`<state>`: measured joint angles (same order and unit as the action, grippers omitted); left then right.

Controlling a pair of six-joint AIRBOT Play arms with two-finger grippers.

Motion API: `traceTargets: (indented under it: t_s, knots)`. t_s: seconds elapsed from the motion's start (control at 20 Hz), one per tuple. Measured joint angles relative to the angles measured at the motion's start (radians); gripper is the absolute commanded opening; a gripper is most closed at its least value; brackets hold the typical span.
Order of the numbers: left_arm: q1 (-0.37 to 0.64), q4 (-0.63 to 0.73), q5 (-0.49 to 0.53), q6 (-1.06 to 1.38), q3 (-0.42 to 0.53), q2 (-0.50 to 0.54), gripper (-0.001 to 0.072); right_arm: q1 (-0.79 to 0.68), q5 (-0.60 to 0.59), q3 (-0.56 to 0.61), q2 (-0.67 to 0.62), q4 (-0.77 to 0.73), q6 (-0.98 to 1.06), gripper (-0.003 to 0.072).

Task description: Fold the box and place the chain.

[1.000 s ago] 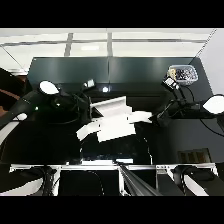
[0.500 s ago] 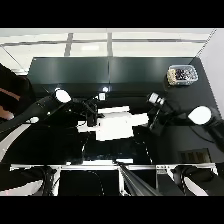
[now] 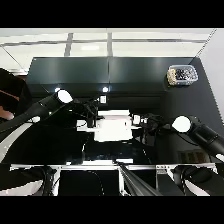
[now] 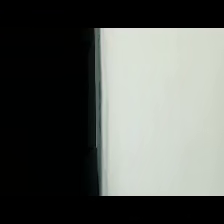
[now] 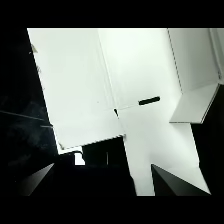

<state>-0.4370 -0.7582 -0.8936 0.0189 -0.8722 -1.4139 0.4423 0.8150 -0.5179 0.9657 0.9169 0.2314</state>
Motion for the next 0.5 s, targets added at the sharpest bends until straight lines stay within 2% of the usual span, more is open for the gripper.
traceTargets:
  t_s: [0.25, 0.5]
  knots:
    - [0.0, 0.0, -0.016, 0.023, -0.001, -0.002, 0.0024, 0.018, 0.006, 0.001, 0.045, -0.002, -0.08, 0.0709]
    - [0.0, 0.001, -0.027, 0.027, -0.002, -0.023, 0.0024, 0.075, -0.051, 0.001, 0.091, 0.006, -0.102, 0.0704]
